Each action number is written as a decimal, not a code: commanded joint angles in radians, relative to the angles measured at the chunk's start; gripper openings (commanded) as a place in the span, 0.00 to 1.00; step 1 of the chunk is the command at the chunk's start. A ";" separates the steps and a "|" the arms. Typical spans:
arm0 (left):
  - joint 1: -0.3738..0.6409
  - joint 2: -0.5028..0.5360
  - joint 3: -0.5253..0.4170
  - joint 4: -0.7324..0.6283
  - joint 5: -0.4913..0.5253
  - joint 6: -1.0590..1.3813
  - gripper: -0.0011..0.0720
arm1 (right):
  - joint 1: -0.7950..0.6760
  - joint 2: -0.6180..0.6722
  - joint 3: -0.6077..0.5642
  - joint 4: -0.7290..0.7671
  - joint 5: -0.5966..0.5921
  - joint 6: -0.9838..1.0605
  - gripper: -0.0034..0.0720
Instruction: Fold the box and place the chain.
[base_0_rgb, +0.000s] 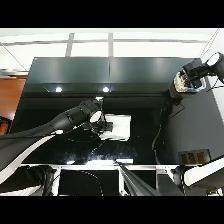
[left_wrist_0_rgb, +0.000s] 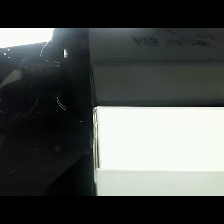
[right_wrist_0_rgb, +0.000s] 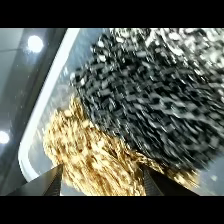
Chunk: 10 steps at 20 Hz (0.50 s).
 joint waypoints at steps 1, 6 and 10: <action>0.000 0.000 -0.001 0.000 0.001 0.000 0.06 | 0.002 -0.040 0.004 0.022 -0.030 0.008 0.79; 0.000 0.000 -0.001 0.001 0.001 0.000 0.06 | -0.013 -0.024 0.022 0.093 -0.022 -0.224 0.06; 0.000 0.000 -0.001 0.000 0.001 0.000 0.06 | -0.018 0.060 0.068 0.099 0.081 -0.419 0.06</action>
